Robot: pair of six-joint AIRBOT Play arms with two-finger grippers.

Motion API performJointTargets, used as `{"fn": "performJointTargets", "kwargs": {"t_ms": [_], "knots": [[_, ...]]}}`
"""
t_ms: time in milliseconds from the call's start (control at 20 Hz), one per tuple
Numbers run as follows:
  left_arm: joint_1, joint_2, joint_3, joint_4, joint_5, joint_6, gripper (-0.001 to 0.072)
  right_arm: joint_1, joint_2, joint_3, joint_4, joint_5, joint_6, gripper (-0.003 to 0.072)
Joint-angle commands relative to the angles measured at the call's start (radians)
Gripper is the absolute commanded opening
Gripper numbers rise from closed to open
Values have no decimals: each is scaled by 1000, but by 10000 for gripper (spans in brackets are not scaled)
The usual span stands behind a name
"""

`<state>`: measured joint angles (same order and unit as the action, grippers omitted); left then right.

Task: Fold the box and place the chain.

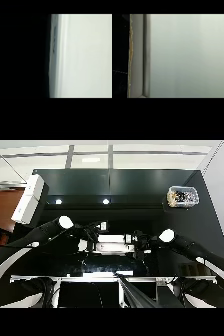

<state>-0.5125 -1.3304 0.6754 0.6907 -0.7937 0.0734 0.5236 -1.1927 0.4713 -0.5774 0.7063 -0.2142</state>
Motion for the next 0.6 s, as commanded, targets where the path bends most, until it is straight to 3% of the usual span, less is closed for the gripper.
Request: {"fn": "performJointTargets", "kwargs": {"t_ms": [0,550], "knots": [[0,0,1,0,0,0,29,0,0,-1,0,-3,8,598],[0,0,1,1,0,0,29,-35,23,-1,-11,28,23,598]]}}
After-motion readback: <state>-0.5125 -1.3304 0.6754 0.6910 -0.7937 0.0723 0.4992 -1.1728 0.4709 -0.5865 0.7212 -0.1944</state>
